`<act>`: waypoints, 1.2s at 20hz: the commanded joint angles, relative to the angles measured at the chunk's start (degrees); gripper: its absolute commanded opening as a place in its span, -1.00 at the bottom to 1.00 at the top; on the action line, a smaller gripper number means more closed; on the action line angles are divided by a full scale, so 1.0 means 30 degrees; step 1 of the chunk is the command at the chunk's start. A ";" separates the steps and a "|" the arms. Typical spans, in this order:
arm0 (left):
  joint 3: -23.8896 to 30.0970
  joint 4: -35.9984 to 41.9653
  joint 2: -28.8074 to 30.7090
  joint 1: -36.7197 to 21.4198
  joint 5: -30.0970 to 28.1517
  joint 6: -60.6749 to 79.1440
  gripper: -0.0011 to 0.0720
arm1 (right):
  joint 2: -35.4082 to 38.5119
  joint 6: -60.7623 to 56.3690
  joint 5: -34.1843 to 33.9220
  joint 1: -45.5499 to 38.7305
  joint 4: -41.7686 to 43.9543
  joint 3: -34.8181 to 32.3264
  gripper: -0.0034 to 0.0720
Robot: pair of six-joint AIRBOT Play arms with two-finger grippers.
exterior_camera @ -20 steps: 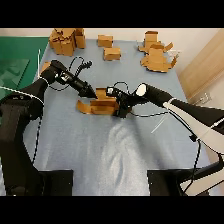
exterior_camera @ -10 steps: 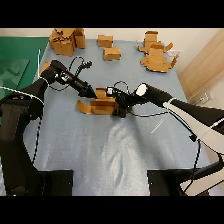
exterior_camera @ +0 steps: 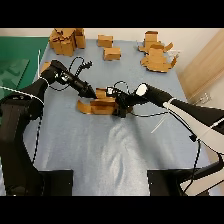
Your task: Fold the box.
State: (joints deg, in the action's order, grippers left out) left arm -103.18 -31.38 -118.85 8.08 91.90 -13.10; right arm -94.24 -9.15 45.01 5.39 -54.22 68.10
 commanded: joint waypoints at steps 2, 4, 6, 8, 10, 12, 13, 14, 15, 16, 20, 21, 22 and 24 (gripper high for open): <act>-0.0211 -0.0117 0.0036 -0.0459 -0.0393 -0.0903 -0.11 | -0.0007 0.0000 0.0007 -0.0015 0.0000 -0.0007 0.44; -0.0699 -0.0452 0.0044 -0.1064 -0.0255 -0.1632 -0.17 | -0.0007 0.0000 0.0000 -0.0015 0.0000 -0.0007 0.44; -0.1304 -0.0583 0.0073 -0.1960 0.1406 -0.1778 -0.92 | -0.0007 0.0000 -0.0007 -0.0022 -0.0007 -0.0007 0.44; -0.1472 -0.0546 0.0379 -0.2790 0.2594 -0.2856 -0.93 | -0.0007 0.0000 -0.0015 -0.0022 -0.0007 -0.0007 0.44; -0.1341 -0.0539 0.1188 -0.3206 0.4109 -0.3541 -0.94 | -0.0007 0.0000 -0.0015 -0.0029 -0.0007 -0.0007 0.44; -0.0656 -0.0554 0.2718 -0.2965 0.4554 -0.3490 -0.95 | -0.0007 0.0000 -0.0015 -0.0029 -0.0007 -0.0007 0.44; -0.0058 -0.0554 0.3628 -0.2637 0.4226 -0.3242 -0.95 | -0.0007 0.0000 -0.0036 -0.0036 -0.0007 -0.0007 0.44; 0.0648 -0.0634 0.4575 -0.2127 0.3985 -0.3009 -0.95 | -0.0007 0.0000 -0.0095 -0.0044 -0.0007 -0.0007 0.44; 0.1290 -0.0736 0.5253 -0.1596 0.3723 -0.2936 -0.95 | -0.0007 0.0000 -0.0175 -0.0044 -0.0007 -0.0007 0.44; 0.2025 -0.1064 0.5836 -0.0918 0.3344 -0.2936 -0.94 | -0.0007 0.0000 -0.0197 -0.0044 -0.0007 0.0000 0.44; 0.4444 -0.2040 0.6404 0.2171 0.0262 -0.2783 -0.94 | -0.0007 0.0000 -0.0226 -0.0044 0.0000 -0.0007 0.44; 0.4728 -0.2025 0.6382 0.2812 -0.1479 -0.2761 -0.94 | -0.0007 0.0000 -0.0233 -0.0044 -0.0007 0.0000 0.44; 0.4765 -0.1989 0.6288 0.3388 -0.3504 -0.2754 -0.94 | -0.0007 0.0000 -0.0233 -0.0044 -0.0007 -0.0007 0.44; 0.4758 -0.1989 0.6164 0.4240 -0.7650 -0.2353 -0.94 | -0.0007 0.0000 -0.0226 -0.0044 -0.0007 0.0000 0.44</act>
